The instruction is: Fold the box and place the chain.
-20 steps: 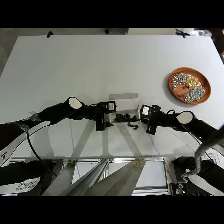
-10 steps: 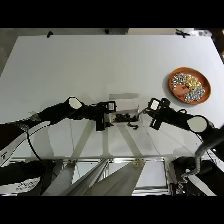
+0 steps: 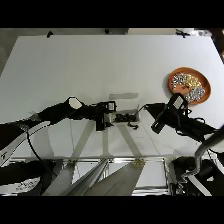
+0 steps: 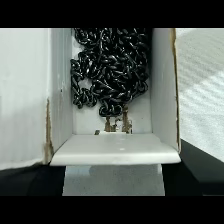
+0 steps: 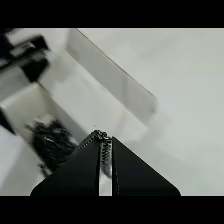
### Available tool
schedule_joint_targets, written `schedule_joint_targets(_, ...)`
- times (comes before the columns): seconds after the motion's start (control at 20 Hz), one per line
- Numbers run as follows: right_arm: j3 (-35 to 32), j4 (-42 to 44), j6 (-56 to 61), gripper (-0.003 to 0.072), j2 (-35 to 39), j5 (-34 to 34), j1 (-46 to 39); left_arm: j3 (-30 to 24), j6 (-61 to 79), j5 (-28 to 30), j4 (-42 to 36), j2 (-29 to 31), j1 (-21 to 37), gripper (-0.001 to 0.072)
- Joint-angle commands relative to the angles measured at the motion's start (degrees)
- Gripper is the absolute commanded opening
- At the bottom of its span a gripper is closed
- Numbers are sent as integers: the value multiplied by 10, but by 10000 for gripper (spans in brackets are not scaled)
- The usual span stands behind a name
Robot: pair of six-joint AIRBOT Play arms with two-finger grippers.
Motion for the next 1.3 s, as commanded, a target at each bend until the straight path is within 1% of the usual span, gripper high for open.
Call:
schedule_joint_targets(0.0, 0, 58, 16, 10, -10, -2, 57, 0, 0, 0, 0, 0, 0, 388)
schedule_joint_targets(0.1, 0, 80, 16, 11, -47, -16, 76, 0, 0, 0, 0, 0, 0, 388)
schedule_joint_targets(0.25, 1, 138, 16, 11, -120, -48, 90, 0, 0, 0, 0, 0, 0, 388)
schedule_joint_targets(0.4, 1, 154, 16, 12, -186, -48, 104, 0, 0, 0, 0, 0, 0, 388)
schedule_joint_targets(0.5, 1, 174, 16, 14, -209, -49, 108, 0, 0, 0, 0, 0, 0, 388)
schedule_joint_targets(0.55, 1, 183, 16, 38, -216, -53, 108, 0, 0, 0, 0, 0, 0, 388)
schedule_joint_targets(0.6, 1, 191, 16, 89, -221, -62, 108, 0, 0, 0, 0, 0, 0, 388)
schedule_joint_targets(0.65, 1, 198, 16, 103, -224, -69, 108, 0, 0, 0, 0, 0, 0, 388)
schedule_joint_targets(0.95, 2, 229, 17, 118, -224, -86, 108, 0, 0, 0, 0, 0, 0, 388)
schedule_joint_targets(1.05, 9, 228, 16, 118, -224, -79, 108, 0, 0, 0, 0, 0, 0, 388)
schedule_joint_targets(1.15, 22, 221, 16, 118, -222, -64, 108, 0, 0, 0, 0, 0, 0, 388)
schedule_joint_targets(1.25, 38, 182, 17, 118, -219, -43, 108, 0, 0, 0, 0, 0, 0, 388)
